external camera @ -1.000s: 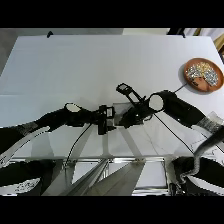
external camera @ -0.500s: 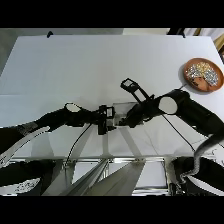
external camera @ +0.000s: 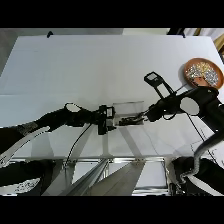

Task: Fold the box and place the chain.

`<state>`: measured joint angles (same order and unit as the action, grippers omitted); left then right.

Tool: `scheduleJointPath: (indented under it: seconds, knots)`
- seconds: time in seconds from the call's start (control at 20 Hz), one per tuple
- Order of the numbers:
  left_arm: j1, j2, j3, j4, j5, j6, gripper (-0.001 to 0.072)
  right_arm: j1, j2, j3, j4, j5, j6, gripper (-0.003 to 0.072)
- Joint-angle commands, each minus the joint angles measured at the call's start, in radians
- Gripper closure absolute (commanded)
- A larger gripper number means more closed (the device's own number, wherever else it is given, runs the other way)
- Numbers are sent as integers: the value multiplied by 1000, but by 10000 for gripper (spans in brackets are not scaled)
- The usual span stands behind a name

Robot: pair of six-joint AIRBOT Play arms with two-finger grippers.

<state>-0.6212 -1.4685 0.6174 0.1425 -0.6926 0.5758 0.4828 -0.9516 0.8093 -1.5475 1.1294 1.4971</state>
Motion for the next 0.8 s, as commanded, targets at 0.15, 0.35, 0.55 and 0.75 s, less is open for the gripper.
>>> scheduleJointPath:
  seconds: [0.15, 0.35, 0.55, 0.75]
  knots:
    - [0, 1, 1, 0, 0, 0, 456, -73, -78, -91, -38, -126, 15, 442]
    - [0, 1, 1, 0, 0, 0, 456, -74, -209, -93, -39, -160, 13, 442]
    - [0, 1, 1, 0, 0, 0, 456, -74, -285, -93, -39, -160, 13, 442]
    - [0, 1, 1, 0, 0, 0, 456, -74, -307, -93, -39, -178, 13, 447]
